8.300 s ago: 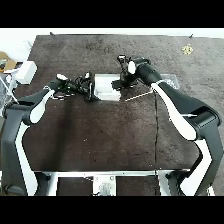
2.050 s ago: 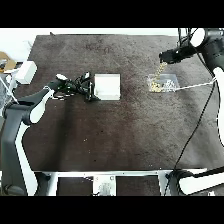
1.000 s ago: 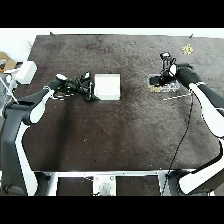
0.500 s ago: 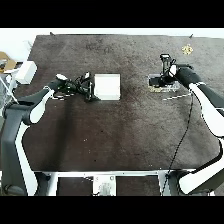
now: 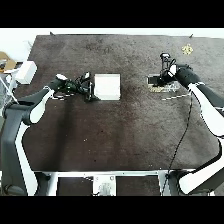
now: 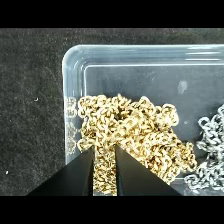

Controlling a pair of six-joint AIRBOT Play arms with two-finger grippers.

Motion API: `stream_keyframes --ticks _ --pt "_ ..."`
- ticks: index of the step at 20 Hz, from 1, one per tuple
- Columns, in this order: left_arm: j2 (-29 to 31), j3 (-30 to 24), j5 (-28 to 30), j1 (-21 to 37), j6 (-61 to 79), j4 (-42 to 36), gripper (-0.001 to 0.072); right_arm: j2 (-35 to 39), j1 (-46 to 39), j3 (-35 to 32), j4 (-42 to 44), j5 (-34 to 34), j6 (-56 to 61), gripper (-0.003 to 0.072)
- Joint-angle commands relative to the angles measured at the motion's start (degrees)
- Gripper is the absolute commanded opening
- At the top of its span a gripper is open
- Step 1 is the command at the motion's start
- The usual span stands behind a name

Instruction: Fold the box and place the chain.

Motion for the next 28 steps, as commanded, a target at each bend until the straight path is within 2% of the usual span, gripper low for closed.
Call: stream_keyframes --ticks 1,3,4,6,12,19,22,28 --pt "-0.02 -0.02 0.00 -0.04 0.02 0.02 0.0346 -0.92 -0.02 -0.07 0.44 1.07 0.02 0.0165" --pt "-0.02 -0.02 0.00 -0.04 0.02 0.02 0.0346 -1.07 -0.02 -0.07 0.42 0.96 0.00 0.0135" --pt "-0.02 -0.02 0.00 -0.02 0.02 0.02 0.0346 -1.01 -0.02 -0.04 0.22 0.76 0.00 0.0052" --pt "-0.02 -0.02 0.00 -0.02 0.02 0.02 0.0346 -0.98 -0.02 0.00 -0.22 0.57 0.00 0.0005" --pt "-0.02 -0.02 0.00 -0.04 0.02 0.02 0.0346 4.94 0.07 0.00 -0.17 1.01 -0.02 0.0005" --pt "-0.02 -0.02 0.00 -0.02 0.02 0.02 0.0346 21.66 1.70 0.00 -0.63 1.25 -1.60 0.0004" --pt "-0.02 -0.02 0.00 -0.04 0.02 0.02 0.0346 30.73 4.31 0.00 -1.29 -4.11 -2.21 0.0004" --pt "-0.02 -0.02 0.00 -0.04 0.02 0.02 0.0346 45.13 12.70 0.00 -6.01 -21.86 -3.56 0.0004"
